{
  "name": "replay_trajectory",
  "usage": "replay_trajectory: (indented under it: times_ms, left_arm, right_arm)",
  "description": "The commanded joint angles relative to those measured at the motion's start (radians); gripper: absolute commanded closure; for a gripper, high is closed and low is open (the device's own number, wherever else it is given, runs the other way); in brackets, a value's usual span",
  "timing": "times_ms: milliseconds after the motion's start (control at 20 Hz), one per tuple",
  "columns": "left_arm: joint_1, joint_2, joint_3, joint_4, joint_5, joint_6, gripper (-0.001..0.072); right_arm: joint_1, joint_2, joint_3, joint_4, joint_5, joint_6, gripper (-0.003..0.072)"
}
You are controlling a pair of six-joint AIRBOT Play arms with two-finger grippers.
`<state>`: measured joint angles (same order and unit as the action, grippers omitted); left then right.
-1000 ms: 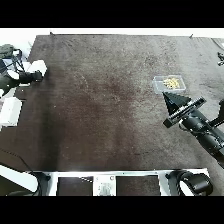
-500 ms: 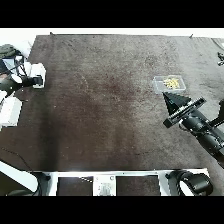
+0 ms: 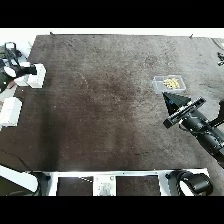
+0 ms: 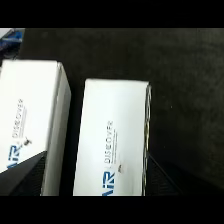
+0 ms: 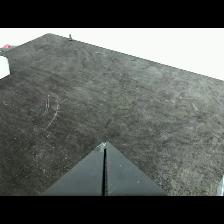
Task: Fold the box and place the chain.
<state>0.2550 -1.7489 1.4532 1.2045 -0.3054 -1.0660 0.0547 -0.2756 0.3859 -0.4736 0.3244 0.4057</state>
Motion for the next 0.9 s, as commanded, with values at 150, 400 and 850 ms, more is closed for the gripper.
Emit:
replay_trajectory:
  times_ms: [150, 400, 850]
  left_arm:
    - [0.000, 0.221, 0.064, -0.038, -0.167, 0.000, 0.0194]
    - [0.000, 0.447, 0.024, -0.140, -0.169, 0.044, 0.0703]
    - [-0.156, 1.088, -0.608, -0.240, 0.194, 0.211, 0.0704]
  right_arm:
    - [0.000, 0.001, 0.000, 0.000, 0.000, 0.000, 0.0701]
    - [0.000, 0.001, 0.000, -0.001, -0.001, -0.001, 0.0701]
    - [0.000, 0.001, 0.000, 0.000, -0.004, -0.001, 0.0701]
